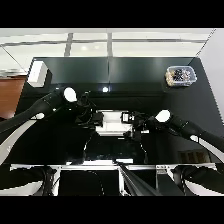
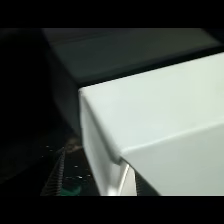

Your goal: Fold the box and place the chain.

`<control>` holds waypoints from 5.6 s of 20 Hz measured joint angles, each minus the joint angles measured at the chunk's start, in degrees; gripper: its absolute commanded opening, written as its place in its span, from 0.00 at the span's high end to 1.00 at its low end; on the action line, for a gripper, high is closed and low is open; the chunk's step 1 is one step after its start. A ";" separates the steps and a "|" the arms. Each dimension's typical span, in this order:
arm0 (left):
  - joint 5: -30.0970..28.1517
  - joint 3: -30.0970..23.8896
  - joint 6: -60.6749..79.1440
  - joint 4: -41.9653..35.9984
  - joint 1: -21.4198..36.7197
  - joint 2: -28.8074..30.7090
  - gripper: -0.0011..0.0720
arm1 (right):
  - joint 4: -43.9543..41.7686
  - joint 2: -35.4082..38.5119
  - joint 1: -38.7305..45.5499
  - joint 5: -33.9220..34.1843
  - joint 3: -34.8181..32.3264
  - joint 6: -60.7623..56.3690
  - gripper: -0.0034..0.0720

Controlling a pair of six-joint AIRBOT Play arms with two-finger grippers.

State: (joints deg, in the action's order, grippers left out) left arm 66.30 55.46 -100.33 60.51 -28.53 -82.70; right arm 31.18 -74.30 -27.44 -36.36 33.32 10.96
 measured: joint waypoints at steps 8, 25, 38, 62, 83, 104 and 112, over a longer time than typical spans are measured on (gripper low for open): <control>-1.44 2.45 -16.02 15.65 -9.90 0.00 0.32 | 0.00 0.00 0.00 0.00 0.00 -0.02 0.40; -1.53 5.99 -31.45 26.16 -16.87 -2.64 0.64 | -0.02 0.00 0.00 -0.04 0.00 -0.02 0.40; -1.68 6.01 -31.82 23.47 -16.85 -2.99 0.34 | 0.00 0.02 0.00 0.00 0.00 0.02 0.40; -1.20 5.99 -30.34 26.16 -16.26 -2.99 0.95 | 8.52 6.10 1.68 -5.31 0.13 -5.46 0.01; -1.20 5.99 -29.49 25.77 -16.31 -2.99 0.95 | -3.76 3.43 1.64 -3.76 0.11 -5.68 0.55; 0.17 5.99 -29.51 25.64 -16.31 -2.99 0.95 | 17.00 13.94 35.54 -22.64 3.15 -70.25 0.94; 0.13 5.99 -29.51 25.75 -16.31 -2.99 0.95 | 2.14 4.81 35.63 -24.74 -5.97 -70.44 0.93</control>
State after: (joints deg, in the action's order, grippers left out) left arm 66.43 61.45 -129.84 86.26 -44.84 -85.69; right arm 33.32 -69.49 8.19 -61.10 27.35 -59.48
